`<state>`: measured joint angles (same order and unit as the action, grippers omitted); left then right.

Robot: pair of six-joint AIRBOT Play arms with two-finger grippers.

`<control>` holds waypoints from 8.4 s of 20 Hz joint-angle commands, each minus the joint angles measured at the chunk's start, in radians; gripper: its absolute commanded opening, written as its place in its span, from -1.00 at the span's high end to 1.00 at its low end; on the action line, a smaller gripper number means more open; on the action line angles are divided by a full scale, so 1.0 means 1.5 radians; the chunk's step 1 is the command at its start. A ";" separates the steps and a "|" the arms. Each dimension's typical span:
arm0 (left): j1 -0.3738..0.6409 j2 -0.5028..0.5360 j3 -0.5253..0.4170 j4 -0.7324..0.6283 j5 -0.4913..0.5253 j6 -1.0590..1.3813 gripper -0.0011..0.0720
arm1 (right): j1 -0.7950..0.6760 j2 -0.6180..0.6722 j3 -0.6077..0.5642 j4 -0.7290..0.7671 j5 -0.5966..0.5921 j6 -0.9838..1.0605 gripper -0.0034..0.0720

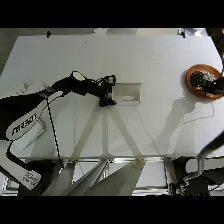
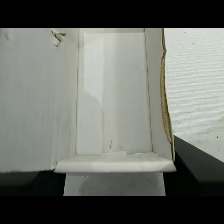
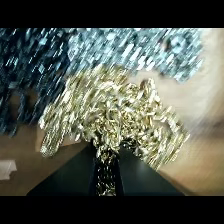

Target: Fold the box and place the chain.

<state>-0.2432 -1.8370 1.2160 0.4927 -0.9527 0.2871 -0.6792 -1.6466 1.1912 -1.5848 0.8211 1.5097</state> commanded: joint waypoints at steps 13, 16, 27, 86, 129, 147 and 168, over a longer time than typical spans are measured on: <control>0.001 0.001 0.001 -0.001 -0.001 0.000 0.19 | 0.001 0.262 0.000 0.100 0.171 -0.161 0.88; 0.001 0.001 0.001 -0.001 -0.001 0.000 0.19 | 0.004 0.288 0.000 0.239 0.211 -0.230 0.88; 0.001 0.001 0.001 -0.001 -0.001 0.000 0.19 | 0.307 0.301 0.000 0.259 0.214 -0.250 0.88; 0.001 0.001 0.001 -0.002 -0.003 0.000 0.19 | 0.410 0.081 0.000 0.207 0.197 -0.842 -0.56; 0.000 0.001 0.001 -0.002 -0.003 0.000 0.19 | 0.492 0.219 0.000 0.540 0.173 -0.720 0.89; 0.001 0.001 0.001 -0.002 -0.003 0.000 0.19 | 0.583 0.205 0.000 0.401 0.138 -0.673 0.05; 0.001 0.001 0.001 -0.002 -0.003 0.000 0.19 | 0.385 0.021 -0.002 0.395 0.257 -0.991 -0.30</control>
<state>-0.2428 -1.8359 1.2160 0.4900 -0.9577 0.2871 -0.0998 -1.5394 1.1892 -1.0363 1.2137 0.0952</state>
